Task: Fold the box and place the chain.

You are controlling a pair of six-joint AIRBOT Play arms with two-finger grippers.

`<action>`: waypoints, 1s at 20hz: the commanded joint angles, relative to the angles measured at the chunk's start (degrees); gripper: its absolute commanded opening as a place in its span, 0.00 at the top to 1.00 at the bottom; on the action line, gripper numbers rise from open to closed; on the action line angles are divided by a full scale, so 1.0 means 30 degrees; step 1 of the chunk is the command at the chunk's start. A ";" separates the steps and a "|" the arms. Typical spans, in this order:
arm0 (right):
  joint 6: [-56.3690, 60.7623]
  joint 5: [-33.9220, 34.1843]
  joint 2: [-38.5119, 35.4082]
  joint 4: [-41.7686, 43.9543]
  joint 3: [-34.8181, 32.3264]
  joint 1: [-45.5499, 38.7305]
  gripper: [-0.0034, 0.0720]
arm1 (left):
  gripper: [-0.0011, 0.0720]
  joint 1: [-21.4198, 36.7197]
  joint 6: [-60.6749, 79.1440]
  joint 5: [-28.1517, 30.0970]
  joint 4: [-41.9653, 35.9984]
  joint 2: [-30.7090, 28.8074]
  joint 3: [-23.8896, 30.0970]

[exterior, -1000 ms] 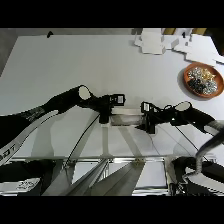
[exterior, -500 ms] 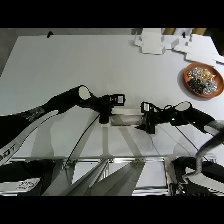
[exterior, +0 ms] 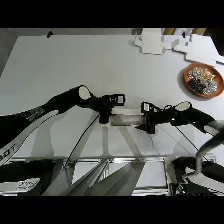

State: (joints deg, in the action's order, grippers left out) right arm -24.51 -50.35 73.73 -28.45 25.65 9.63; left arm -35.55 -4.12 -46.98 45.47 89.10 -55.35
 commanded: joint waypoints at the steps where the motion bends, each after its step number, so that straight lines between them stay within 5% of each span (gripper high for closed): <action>1: 0.0007 0.0000 -0.0015 0.0007 -0.0015 0.0022 0.41 | 0.97 -0.0007 0.0007 -0.0131 0.0007 -0.0007 -0.0007; 3: 0.0007 0.0000 -0.0015 0.0007 -0.0015 0.0022 0.41 | 0.92 -0.0007 0.0000 -0.0146 0.0007 -0.0007 -0.0007; 6: 0.0007 0.0000 -0.0015 0.0007 -0.0015 0.0022 0.41 | 0.33 0.0000 0.0000 -0.0124 0.0015 -0.0095 -0.0007; 7: 0.0007 0.0000 -0.0015 0.0007 -0.0015 0.0022 0.41 | 0.22 0.0015 0.0000 -0.0124 0.0022 -0.0219 -0.0007; 13: 0.0007 0.0000 -0.0015 0.0007 -0.0015 0.0022 0.41 | 0.10 0.0342 -0.0226 -0.0233 0.1049 -0.1574 -0.0007; 20: 0.0007 0.0000 -0.0015 0.0007 -0.0015 0.0022 0.41 | 0.12 0.0452 -0.4728 -0.2455 0.5027 -0.2586 -0.0007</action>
State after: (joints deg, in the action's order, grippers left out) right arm -24.47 -50.28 73.73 -28.38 25.58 9.69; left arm -34.28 -12.38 -50.52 54.98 82.61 -55.35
